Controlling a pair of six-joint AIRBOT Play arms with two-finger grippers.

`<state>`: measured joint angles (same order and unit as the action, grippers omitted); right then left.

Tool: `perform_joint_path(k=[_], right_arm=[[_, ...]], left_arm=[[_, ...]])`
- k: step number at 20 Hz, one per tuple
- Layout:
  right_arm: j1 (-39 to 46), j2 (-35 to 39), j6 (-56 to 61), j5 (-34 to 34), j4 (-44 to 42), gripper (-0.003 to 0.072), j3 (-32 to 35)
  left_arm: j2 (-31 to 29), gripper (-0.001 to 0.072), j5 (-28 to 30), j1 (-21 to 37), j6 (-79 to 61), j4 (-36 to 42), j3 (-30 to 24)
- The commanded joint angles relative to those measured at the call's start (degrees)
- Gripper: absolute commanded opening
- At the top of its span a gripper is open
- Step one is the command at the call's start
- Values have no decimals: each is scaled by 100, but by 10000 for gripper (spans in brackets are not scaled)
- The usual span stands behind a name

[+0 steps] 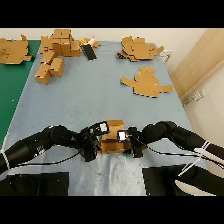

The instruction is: Fold the box.

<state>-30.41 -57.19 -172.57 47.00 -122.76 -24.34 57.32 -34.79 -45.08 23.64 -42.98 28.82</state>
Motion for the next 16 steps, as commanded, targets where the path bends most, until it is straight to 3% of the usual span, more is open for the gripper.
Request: perform_joint_path(k=[1,6,7,8,9,16], right_arm=[[-4,0,2,-2,0,520,2],[-4,0,2,-2,-2,520,2],[-4,0,2,-2,-2,520,2],[-4,0,2,0,-2,520,2],[-4,0,2,0,-2,520,2],[-4,0,2,-2,-2,520,2]], left_arm=[[131,234,133,4,-48,470,17],[192,233,236,4,-46,710,17],[192,196,249,4,-48,804,17],[192,69,249,4,-50,855,17],[192,31,249,4,-50,852,17],[197,31,332,4,-48,883,15]])
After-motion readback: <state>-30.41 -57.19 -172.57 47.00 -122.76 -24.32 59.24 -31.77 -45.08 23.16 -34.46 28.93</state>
